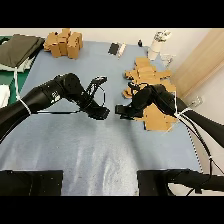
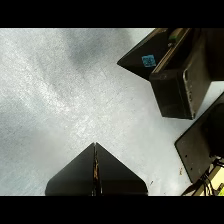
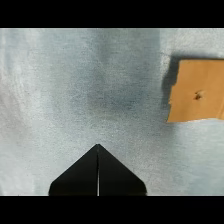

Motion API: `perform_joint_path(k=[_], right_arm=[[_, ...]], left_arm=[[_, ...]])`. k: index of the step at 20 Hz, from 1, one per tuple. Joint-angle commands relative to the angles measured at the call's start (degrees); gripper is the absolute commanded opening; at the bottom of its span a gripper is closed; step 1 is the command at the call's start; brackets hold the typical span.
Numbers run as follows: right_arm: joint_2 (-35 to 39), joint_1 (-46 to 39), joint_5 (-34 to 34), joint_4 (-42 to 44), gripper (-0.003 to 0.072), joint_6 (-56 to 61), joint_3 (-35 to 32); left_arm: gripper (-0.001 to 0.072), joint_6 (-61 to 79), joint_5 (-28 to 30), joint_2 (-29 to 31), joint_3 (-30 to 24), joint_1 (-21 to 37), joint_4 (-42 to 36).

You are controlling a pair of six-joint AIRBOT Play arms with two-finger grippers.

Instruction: Fold the box.

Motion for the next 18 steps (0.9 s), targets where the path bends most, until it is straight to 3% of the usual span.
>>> perform_joint_path(k=[1, 15, 16, 18], right_arm=[[-0.1, 0.0, 0.1, 0.0, 0.0002, 0.0, 0.0], [-0.1, 0.0, 0.3, 2.3, 0.0002, 0.0, 0.3], [-0.1, -0.9, -3.0, 0.8, 0.0002, 0.0, 2.4], [0.2, -4.9, -16.2, -9.4, 0.0006, -0.2, 9.7]], left_arm=[[0.0016, 0.1, 0.0, -0.1, 0.0, 0.0, 0.0], [0.0016, 0.1, 0.0, -0.2, 0.0, 0.0, 0.0], [0.0016, 0.1, 0.3, -0.2, 0.0, 0.0, 0.0], [0.0015, 0.1, 2.3, -0.2, 0.0, 0.0, -0.1]])
